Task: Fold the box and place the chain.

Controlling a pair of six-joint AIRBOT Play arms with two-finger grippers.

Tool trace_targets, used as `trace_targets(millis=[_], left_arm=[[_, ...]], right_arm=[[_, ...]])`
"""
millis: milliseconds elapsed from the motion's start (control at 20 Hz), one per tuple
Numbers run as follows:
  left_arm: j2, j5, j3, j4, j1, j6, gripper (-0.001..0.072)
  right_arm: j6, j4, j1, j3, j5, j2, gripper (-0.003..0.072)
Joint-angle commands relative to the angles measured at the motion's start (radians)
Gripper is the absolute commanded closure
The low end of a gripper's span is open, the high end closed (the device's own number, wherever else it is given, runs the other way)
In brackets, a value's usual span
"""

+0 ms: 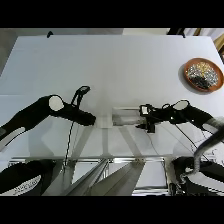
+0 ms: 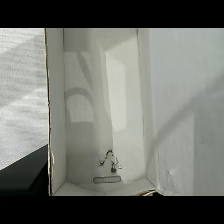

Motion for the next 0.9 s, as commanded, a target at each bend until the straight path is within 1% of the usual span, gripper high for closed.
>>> trace_targets(millis=[0, 150, 400, 500, 650, 700, 750, 800, 850], left_arm=[[-0.075, 0.040, -0.009, -0.197, -0.023, 0.084, 0.0707], [-0.101, 0.046, -0.009, -0.192, -0.034, 0.083, 0.0707], [-0.102, 0.069, -0.009, -0.182, -0.034, 0.083, 0.0707], [-0.100, 0.070, -0.007, -0.214, -0.040, 0.087, 0.0700], [-0.089, 0.088, -0.002, -0.307, -0.061, 0.151, 0.0697], [-0.085, 0.090, 0.000, -0.334, -0.068, 0.174, 0.0659], [-0.081, 0.091, 0.003, -0.358, -0.078, 0.191, 0.0552], [-0.080, 0.091, 0.009, -0.370, -0.087, 0.190, 0.0472], [-0.080, 0.090, 0.017, -0.377, -0.093, 0.191, 0.0473]], right_arm=[[0.000, 0.000, 0.001, 0.000, 0.000, 0.000, 0.0283], [0.000, 0.000, 0.001, 0.000, 0.000, 0.000, 0.0283], [0.000, 0.000, 0.001, 0.000, 0.000, 0.000, 0.0283], [0.000, 0.000, 0.001, 0.000, 0.000, 0.000, 0.0283], [0.000, 0.000, 0.001, 0.000, 0.000, 0.000, 0.0283], [0.000, 0.000, 0.001, 0.000, 0.000, 0.000, 0.0283], [0.000, 0.000, 0.001, 0.000, 0.000, 0.000, 0.0283], [0.000, 0.000, 0.001, 0.000, 0.000, 0.000, 0.0283], [0.000, 0.000, 0.001, 0.000, 0.000, 0.000, 0.0283]])
